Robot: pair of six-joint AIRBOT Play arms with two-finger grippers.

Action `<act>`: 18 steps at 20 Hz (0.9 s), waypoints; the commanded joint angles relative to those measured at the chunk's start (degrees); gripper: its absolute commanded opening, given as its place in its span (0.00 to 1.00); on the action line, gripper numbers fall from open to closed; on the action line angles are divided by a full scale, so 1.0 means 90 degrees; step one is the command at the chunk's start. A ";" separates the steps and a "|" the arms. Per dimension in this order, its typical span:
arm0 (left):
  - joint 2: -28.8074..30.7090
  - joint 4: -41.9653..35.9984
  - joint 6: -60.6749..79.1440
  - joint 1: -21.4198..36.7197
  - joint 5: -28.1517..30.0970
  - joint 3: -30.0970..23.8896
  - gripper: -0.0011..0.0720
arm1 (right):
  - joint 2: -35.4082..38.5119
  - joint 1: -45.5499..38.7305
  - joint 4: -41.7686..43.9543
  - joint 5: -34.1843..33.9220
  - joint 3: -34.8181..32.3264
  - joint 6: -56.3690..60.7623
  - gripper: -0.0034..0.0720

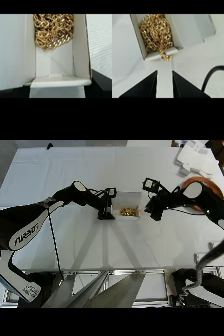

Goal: Fold the box and place the chain.

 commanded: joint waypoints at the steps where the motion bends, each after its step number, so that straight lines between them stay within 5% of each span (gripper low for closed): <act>1: -0.0002 0.0002 0.0000 0.0005 0.0000 -0.0002 0.39 | -0.0333 -0.0250 0.0408 -0.0476 -0.0447 -0.1433 0.31; 7: -0.0002 0.0002 0.0000 0.0005 0.0000 -0.0002 0.39 | -0.1430 -0.0250 0.1746 -0.0702 -0.0447 -0.3575 0.31; 13: -0.0002 0.0002 0.0000 0.0005 0.0000 -0.0002 0.39 | -0.1700 -0.0243 0.2297 -0.1022 -0.0444 -0.3871 0.30; 16: -0.0002 0.0002 0.0000 0.0005 0.0000 -0.0002 0.39 | -0.1698 -0.0243 0.2293 -0.1149 -0.0444 -0.3866 0.06; 18: -0.0002 0.0002 0.0000 0.0005 0.0000 -0.0002 0.39 | -0.1661 -0.0243 0.2149 -0.1146 -0.0444 -0.3861 0.06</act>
